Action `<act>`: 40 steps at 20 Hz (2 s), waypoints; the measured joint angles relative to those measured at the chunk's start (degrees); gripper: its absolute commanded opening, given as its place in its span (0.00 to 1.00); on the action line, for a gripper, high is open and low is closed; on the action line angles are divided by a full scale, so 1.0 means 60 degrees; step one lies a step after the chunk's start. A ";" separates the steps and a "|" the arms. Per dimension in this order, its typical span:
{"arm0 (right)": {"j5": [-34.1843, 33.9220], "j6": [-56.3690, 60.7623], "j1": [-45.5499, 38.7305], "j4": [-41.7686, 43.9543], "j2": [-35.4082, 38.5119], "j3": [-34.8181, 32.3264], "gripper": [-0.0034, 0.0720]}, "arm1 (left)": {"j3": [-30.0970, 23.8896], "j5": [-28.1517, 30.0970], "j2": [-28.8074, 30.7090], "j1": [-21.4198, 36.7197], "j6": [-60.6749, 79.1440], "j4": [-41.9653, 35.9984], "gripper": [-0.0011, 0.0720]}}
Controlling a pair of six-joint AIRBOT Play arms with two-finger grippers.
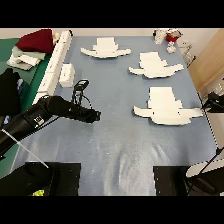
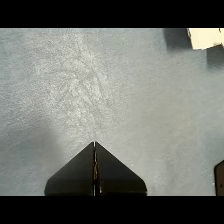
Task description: Fold the box.
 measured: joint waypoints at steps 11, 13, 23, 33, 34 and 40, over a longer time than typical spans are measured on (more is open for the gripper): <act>-0.1530 -0.2178 -0.0055 0.2641 -0.0969 0.0015 0.05 | 0.0000 0.0000 0.0000 0.0000 0.0004 -0.0659 0.03; -0.1628 -0.2237 0.0244 0.3016 -0.0984 0.0018 0.05 | 0.0000 0.0000 0.0000 0.0000 0.0000 -0.0794 0.03; -0.0372 -0.0011 0.3989 0.4142 0.0761 -0.2007 0.05 | 0.0000 -0.0244 0.0117 0.0000 0.0062 -0.1330 0.03; 0.2794 0.2189 0.7504 0.3850 0.5049 -0.7213 0.44 | 0.0000 -0.2073 0.0506 0.0011 0.0579 -0.1206 0.03; 0.3016 0.2310 0.7683 0.3836 0.5209 -0.7410 0.44 | 0.0000 -0.2036 0.0510 0.0011 0.0590 -0.1195 0.03; 0.3646 0.2419 0.8134 0.3901 0.5523 -0.7839 0.41 | 0.0000 -0.1887 0.0521 0.0011 0.0652 -0.1173 0.66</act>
